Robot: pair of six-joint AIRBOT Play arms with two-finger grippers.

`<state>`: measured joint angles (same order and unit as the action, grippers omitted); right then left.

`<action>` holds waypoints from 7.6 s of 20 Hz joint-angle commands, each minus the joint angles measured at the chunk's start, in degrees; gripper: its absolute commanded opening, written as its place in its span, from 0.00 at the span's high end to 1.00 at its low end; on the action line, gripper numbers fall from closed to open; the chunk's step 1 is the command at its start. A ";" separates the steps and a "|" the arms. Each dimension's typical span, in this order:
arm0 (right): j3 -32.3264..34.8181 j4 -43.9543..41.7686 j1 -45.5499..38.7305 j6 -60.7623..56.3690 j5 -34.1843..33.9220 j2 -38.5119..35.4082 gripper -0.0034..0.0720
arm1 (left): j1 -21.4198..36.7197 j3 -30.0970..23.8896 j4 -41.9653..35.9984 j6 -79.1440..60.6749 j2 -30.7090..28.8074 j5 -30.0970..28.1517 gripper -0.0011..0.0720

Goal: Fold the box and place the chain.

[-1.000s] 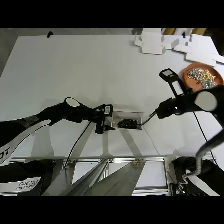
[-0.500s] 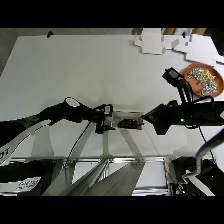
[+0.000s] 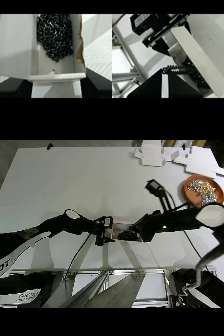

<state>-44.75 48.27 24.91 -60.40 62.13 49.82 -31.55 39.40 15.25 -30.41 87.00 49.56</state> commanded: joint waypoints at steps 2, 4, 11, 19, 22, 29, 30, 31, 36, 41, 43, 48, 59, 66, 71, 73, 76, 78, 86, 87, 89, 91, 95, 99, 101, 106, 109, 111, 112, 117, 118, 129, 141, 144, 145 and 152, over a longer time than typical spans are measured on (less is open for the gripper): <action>-0.57 3.19 3.45 1.77 -1.38 5.49 0.69 | 0.02 0.02 0.00 0.00 -0.04 -0.02 0.93; -3.98 4.17 4.07 3.56 0.42 6.84 0.69 | 0.02 0.02 0.00 0.00 -0.04 0.00 0.93; -20.04 16.15 2.08 4.66 2.16 19.54 0.87 | 0.02 0.02 0.00 0.00 -0.04 -0.02 0.93; -12.15 8.55 0.81 19.19 4.63 23.65 0.94 | 0.02 0.02 0.00 -0.02 -0.04 0.00 0.93; -8.39 5.25 0.81 23.58 2.78 19.89 0.76 | 0.02 0.02 0.00 0.00 -0.04 -0.02 0.93; -1.16 5.44 4.35 28.41 -1.99 15.34 0.55 | 0.02 0.02 0.00 0.00 -0.04 0.00 0.93; -1.16 6.03 5.66 28.98 -2.73 15.37 0.55 | 0.02 0.02 0.00 -0.02 -0.04 -0.02 0.93; -1.16 6.93 6.51 28.98 -3.67 15.37 0.55 | 0.02 0.02 0.00 0.00 -0.04 -0.02 0.93; -1.16 8.72 6.82 28.96 -4.22 15.34 0.53 | 0.02 0.02 0.00 -0.02 -0.04 -0.02 0.93; -1.16 11.54 8.98 28.74 -8.13 15.37 0.54 | 0.02 0.02 0.00 -0.02 -0.04 -0.02 0.93; -1.16 13.42 9.07 27.56 -9.38 15.37 0.66 | 0.02 0.02 0.00 -0.02 -0.04 -0.02 0.93; -1.16 16.00 9.07 25.90 -9.07 15.34 0.74 | 0.02 0.02 0.00 0.00 -0.04 -0.02 0.93; 1.68 14.25 9.07 25.75 -8.85 15.37 0.69 | 0.02 0.02 0.00 0.00 -0.04 -0.02 0.93; 2.03 11.91 9.07 26.21 -7.67 12.50 0.41 | 0.02 0.02 0.00 -0.02 -0.04 -0.02 0.93; 2.05 12.15 9.07 26.38 -7.69 8.98 0.78 | 0.02 0.02 0.00 -0.02 -0.04 0.00 0.93; 2.05 12.35 9.07 26.38 -7.72 9.84 0.91 | 0.02 0.02 0.00 -0.02 -0.04 -0.02 0.93; 2.05 12.31 9.07 26.36 -7.32 12.61 0.91 | 0.02 0.02 0.00 -0.02 -0.04 -0.02 0.93; 2.10 11.91 9.07 26.36 -5.97 14.25 0.91 | 0.02 0.02 0.00 -0.02 -0.04 0.00 0.93; 3.32 12.13 9.07 27.50 -6.69 15.08 0.92 | 0.02 0.02 0.00 0.00 -0.04 -0.02 0.93; 3.78 12.13 9.07 27.47 -7.34 15.08 0.94 | 0.02 0.02 0.00 0.00 -0.04 -0.02 0.93; 4.63 12.13 9.07 27.47 -8.02 15.08 0.94 | 0.02 0.02 0.00 0.00 -0.04 -0.02 0.93; 5.81 12.13 9.07 27.47 -8.90 15.08 0.94 | 0.02 0.02 0.00 0.00 -0.04 -0.02 0.93; 6.67 12.13 9.07 27.47 -9.66 15.08 0.94 | 0.02 0.02 0.00 -0.02 -0.04 -0.02 0.93; 6.38 11.91 8.79 27.19 -7.32 13.79 0.94 | 0.02 0.02 0.00 -0.02 -0.04 -0.02 0.93; 6.05 12.50 6.45 24.72 -6.51 10.03 0.94 | 0.02 0.02 0.00 0.00 -0.04 -0.04 0.93; 6.05 23.65 -4.81 -2.89 -0.92 -0.83 0.94 | 0.02 0.02 0.00 -0.02 -0.04 -0.02 0.93; 6.12 34.82 -15.52 -15.23 9.16 -3.82 0.94 | 0.02 0.02 0.00 0.00 -0.04 -0.02 0.93; 7.06 41.77 -21.31 -21.11 12.22 -3.96 0.94 | 0.02 0.02 -0.02 0.00 -0.04 0.00 0.93; 7.93 44.28 -24.00 -21.70 12.48 -3.91 0.94 | 0.02 0.02 0.00 -0.02 -0.04 -0.04 0.93; 10.58 45.70 -32.52 -21.68 12.92 -3.91 0.94 | 0.02 0.02 0.00 0.00 -0.04 0.13 0.93; 10.58 45.51 -33.03 -21.86 13.31 -3.91 0.94 | 0.02 0.02 0.00 0.00 -0.04 0.13 0.93; 10.58 45.40 -33.00 -21.86 13.70 -3.91 0.94 | 0.02 0.02 0.00 -0.02 -0.04 0.15 0.93; 10.58 45.40 -33.00 -21.88 13.70 -3.91 0.94 | 8.74 0.04 2.89 25.14 -11.89 -7.98 0.95; 10.58 45.40 -33.00 -21.88 13.70 -3.91 0.94 | 18.32 0.04 7.65 33.38 -22.69 -11.02 0.95; 10.58 45.40 -33.00 -21.86 13.73 -3.91 0.94 | 22.21 0.04 9.62 37.09 -26.05 -13.60 0.95; 10.58 45.40 -33.00 -21.88 13.70 -3.91 0.94 | 49.92 0.02 37.07 72.17 -35.85 -13.33 0.94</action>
<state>-34.22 93.69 -8.08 -82.28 75.83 45.95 8.58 39.38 38.00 24.21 53.84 35.00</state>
